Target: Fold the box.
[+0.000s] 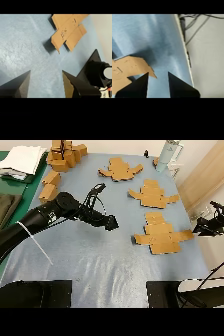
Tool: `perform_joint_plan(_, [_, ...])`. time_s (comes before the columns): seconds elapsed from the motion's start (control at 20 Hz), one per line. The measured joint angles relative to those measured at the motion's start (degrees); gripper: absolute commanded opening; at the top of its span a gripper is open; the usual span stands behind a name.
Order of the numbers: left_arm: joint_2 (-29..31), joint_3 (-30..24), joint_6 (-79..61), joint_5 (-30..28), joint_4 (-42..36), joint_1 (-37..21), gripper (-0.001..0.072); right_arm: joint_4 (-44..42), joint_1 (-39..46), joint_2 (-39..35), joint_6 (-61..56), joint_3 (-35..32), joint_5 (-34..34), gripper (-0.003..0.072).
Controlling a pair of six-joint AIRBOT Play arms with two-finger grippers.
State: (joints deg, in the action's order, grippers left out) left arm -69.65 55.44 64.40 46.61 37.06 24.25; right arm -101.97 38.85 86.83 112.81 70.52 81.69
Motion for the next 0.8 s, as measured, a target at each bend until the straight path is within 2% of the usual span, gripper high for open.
perform_joint_plan(0.15, [0.0,0.0,1.7,0.3,-0.2,0.0,0.0615,-5.3,1.2,3.0,4.9,0.0,1.6,0.0376])
perform_joint_plan(0.25, [0.0,0.0,2.5,0.7,-0.4,0.0,0.0615,-8.3,1.3,4.4,6.6,-0.1,2.9,0.0329])
perform_joint_plan(0.3, [0.0,0.0,2.6,1.2,-0.7,0.0,0.0615,-9.8,1.2,4.9,7.3,-0.1,3.8,0.0276])
perform_joint_plan(0.35, [0.0,0.0,2.7,1.4,-1.0,0.0,0.0615,-11.3,1.0,5.2,7.8,-0.1,4.7,0.0102])
perform_joint_plan(0.4, [0.0,0.0,2.8,1.4,-1.2,0.0,0.0615,-12.8,0.4,5.4,8.2,-0.1,5.6,0.0004])
perform_joint_plan(0.65, [0.0,0.0,2.5,2.2,-2.0,0.0,0.0615,-21.8,-7.0,5.1,7.0,-3.3,9.0,0.0002])
perform_joint_plan(0.8, [0.0,0.0,1.1,2.9,-2.1,0.0,0.0615,-29.4,-13.9,2.0,5.5,-9.4,5.8,0.0001])
